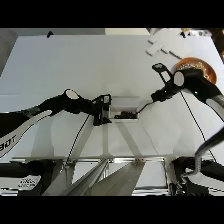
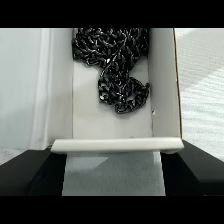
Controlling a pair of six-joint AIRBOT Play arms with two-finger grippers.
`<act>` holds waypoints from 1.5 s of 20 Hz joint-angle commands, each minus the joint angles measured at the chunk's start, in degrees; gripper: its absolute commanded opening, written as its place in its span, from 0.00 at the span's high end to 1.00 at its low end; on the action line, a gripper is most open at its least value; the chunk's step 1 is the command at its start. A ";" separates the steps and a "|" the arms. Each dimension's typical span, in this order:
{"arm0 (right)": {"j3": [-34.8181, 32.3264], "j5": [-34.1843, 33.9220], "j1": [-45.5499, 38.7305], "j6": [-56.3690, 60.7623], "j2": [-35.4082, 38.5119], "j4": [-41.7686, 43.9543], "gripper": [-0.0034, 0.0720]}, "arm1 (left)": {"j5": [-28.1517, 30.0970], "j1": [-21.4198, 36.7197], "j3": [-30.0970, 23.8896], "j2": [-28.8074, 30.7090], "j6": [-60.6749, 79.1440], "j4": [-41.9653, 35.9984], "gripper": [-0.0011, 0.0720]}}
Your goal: Fold the box and place the chain.
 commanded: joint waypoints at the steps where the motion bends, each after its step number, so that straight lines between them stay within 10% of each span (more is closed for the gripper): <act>1: 0.02 0.48 0.07 -1.22 7.15 3.56 0.93 | 0.00 0.04 0.02 -0.02 0.00 0.02 0.45; 10: 0.02 0.79 12.28 -15.74 21.62 22.29 0.93 | 0.00 0.04 0.02 -0.02 0.02 0.02 0.45; 30: 0.02 -7.13 22.14 -17.57 11.43 27.19 0.93 | 0.02 0.04 0.00 -0.02 0.02 0.02 0.45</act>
